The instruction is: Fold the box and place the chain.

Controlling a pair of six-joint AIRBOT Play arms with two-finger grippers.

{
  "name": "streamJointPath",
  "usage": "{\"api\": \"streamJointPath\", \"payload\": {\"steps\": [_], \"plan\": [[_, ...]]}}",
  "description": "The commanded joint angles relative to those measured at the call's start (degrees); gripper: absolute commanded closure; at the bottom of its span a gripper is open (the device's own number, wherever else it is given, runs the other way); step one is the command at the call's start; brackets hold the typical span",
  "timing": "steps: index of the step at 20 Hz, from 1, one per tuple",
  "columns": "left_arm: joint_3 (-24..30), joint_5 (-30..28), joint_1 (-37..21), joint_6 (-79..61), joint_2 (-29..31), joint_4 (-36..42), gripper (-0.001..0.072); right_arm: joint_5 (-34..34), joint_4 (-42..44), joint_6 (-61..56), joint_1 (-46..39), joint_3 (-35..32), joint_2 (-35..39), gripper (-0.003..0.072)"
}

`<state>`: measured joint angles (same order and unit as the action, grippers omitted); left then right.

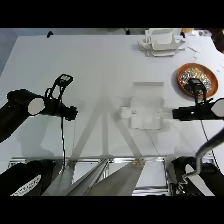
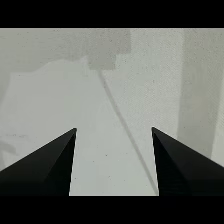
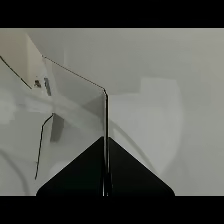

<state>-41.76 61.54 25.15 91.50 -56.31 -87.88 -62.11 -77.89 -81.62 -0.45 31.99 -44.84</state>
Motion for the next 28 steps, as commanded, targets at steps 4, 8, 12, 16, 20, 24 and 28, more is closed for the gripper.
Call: {"api": "streamJointPath", "payload": {"steps": [4,8,12,16,20,24,28], "plan": [[0.1,-1.0,0.0,0.0,0.0,0.2,0.0202,2.4,7.2,-5.7,17.0,-2.7,3.5,0.0670],[0.1,-7.8,0.0,-1.5,-0.1,4.8,0.0189,3.5,7.2,-7.1,22.2,-2.7,3.5,0.0669],[0.1,-14.9,-0.2,-16.5,-1.8,21.0,0.0145,3.3,7.2,-8.7,23.4,-2.7,3.5,0.0668],[0.1,-15.2,-0.2,-36.6,-7.1,39.4,0.0153,3.3,7.2,-9.1,23.4,-2.7,3.5,0.0668],[-1.8,-5.5,-2.8,-63.2,-15.6,62.2,0.0145,3.0,7.3,-10.1,23.4,-2.7,3.5,0.0668],[-9.4,8.9,-8.4,-66.6,-26.2,63.8,0.0077,3.0,7.3,-10.1,23.4,-2.7,3.5,0.0668],[-10.4,10.7,-11.5,-69.9,-31.7,62.4,0.0075,3.0,7.3,-10.1,23.4,-2.7,3.5,0.0668]]}}
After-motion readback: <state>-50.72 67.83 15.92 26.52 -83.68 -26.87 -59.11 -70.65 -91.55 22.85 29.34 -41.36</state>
